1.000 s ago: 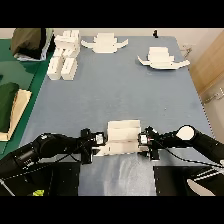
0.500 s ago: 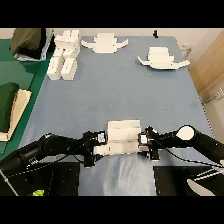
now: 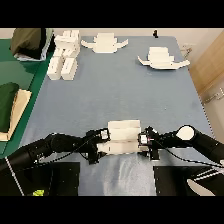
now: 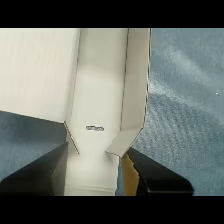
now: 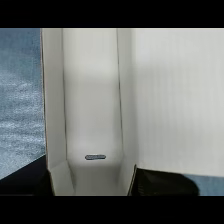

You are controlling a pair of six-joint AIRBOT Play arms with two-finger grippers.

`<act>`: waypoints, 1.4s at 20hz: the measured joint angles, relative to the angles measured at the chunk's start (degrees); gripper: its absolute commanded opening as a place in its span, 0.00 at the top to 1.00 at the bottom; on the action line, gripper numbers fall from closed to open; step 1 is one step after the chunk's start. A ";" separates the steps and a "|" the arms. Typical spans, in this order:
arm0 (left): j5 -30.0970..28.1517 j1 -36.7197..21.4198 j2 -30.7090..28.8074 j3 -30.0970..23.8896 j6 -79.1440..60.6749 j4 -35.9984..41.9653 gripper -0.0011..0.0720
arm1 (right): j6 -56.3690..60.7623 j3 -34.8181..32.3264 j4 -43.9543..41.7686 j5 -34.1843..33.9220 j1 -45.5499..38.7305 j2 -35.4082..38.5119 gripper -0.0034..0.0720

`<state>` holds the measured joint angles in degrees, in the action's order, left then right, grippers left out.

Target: Fold the box.

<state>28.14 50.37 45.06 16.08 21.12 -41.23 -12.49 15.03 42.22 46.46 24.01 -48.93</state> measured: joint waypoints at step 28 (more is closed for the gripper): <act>-11.96 6.73 6.86 3.32 -0.94 3.85 0.06 | 0.00 0.02 -0.04 -0.02 0.00 0.00 0.34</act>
